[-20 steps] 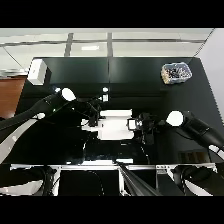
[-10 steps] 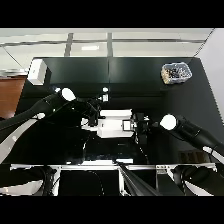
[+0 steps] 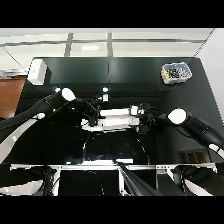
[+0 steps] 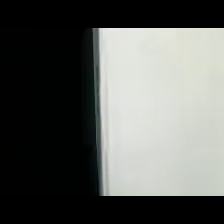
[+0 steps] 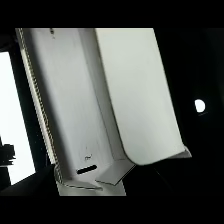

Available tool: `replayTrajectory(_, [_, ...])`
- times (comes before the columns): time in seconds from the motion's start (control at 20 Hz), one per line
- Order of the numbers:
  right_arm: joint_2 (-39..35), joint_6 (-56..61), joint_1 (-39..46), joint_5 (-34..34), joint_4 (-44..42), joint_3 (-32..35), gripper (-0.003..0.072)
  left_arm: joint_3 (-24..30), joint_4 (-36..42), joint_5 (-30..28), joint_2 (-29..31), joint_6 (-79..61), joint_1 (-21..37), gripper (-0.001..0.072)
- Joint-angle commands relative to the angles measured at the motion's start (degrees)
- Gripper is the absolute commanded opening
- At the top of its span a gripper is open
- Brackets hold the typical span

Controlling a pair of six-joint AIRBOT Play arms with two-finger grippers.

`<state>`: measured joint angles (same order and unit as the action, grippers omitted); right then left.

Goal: Fold the box and place the chain.

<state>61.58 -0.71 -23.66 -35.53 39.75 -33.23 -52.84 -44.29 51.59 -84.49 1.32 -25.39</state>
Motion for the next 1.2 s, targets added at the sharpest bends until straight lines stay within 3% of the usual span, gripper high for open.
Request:
replayTrajectory(0.0, [0.8, -4.2, 3.0, -3.2, -5.8, -0.1, 0.0702, 0.0, 0.0, 0.0, 0.0, -0.1, 0.0, 0.0025])
replayTrajectory(0.2, [4.3, -14.5, 4.2, -4.0, -17.0, -0.2, 0.0702, 0.0, 0.0, 0.0, 0.0, 0.0, 0.0, 0.0025])
replayTrajectory(0.35, [6.6, -16.9, 4.3, -5.1, -18.9, -0.2, 0.0703, 0.0, 0.0, 0.0, 0.0, -0.1, 0.0, 0.0025])
replayTrajectory(0.6, [9.7, -18.2, 4.3, -9.7, -16.5, -0.2, 0.0702, 0.0, 0.0, 0.0, 0.0, 0.0, 0.0, 0.0025])
replayTrajectory(1.15, [14.4, -20.7, 3.6, -9.1, -11.0, -2.3, 0.0702, 0.0, 0.0, 0.0, 0.0, 0.0, 0.0, 0.0025])
